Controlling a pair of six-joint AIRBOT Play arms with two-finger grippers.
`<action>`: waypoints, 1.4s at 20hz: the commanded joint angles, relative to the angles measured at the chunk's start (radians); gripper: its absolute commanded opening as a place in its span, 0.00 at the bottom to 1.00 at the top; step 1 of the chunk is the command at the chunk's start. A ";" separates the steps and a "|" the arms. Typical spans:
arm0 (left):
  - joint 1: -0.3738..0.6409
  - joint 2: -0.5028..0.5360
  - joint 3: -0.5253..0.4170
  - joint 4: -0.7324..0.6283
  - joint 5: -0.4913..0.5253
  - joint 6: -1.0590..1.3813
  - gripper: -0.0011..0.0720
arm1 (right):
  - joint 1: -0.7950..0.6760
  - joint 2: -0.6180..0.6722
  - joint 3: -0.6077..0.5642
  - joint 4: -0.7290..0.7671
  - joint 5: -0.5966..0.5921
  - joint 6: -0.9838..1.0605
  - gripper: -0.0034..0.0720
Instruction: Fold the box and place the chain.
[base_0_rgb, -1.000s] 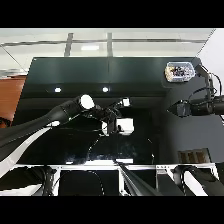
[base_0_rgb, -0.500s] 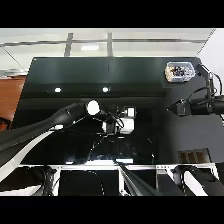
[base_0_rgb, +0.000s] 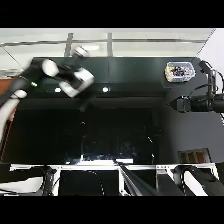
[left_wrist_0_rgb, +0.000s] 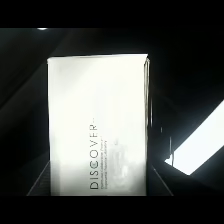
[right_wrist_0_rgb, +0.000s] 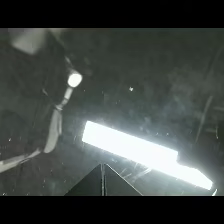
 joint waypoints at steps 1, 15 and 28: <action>0.312 -0.060 0.112 -0.005 0.086 -0.206 0.42 | 0.000 0.000 0.001 0.004 -0.052 0.000 0.06; 0.439 -0.591 0.776 0.047 -0.168 -0.216 1.00 | 0.000 0.000 0.001 0.007 -0.094 0.079 0.06; 0.361 0.087 0.365 -0.088 -0.584 -0.462 0.05 | 0.000 0.000 -0.003 -0.037 -0.050 0.063 0.06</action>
